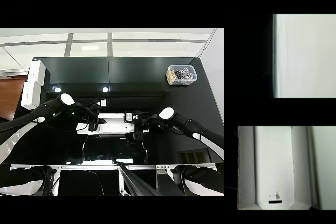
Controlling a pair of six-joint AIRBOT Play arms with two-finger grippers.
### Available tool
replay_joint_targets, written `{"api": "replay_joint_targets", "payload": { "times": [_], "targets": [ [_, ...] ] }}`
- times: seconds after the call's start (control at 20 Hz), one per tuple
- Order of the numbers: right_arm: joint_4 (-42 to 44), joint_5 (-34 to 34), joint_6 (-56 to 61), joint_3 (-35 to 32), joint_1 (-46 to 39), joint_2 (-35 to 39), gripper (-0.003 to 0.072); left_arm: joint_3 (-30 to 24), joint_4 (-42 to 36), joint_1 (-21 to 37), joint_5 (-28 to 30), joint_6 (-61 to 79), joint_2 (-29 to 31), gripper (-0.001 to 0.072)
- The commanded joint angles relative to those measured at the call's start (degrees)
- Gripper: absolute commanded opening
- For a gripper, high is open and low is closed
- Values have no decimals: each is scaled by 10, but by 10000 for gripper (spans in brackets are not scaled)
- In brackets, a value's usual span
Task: Fold the box and place the chain.
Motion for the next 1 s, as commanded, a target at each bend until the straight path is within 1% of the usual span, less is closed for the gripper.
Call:
{"api": "replay_joint_targets", "payload": {
  "times": [0.0, 0.3, 0.95],
  "targets": [
    [-10, -7, 14, 3, 3, -2, 665, 0, 0, 0, 1, 0, 0, 30],
    [-30, -22, 33, 6, 16, -6, 665, 0, 0, 0, 1, 0, 0, 30],
    [-30, -23, 36, 6, 16, -6, 663, 1, 0, 0, -2, -1, 0, 30]
  ]
}}
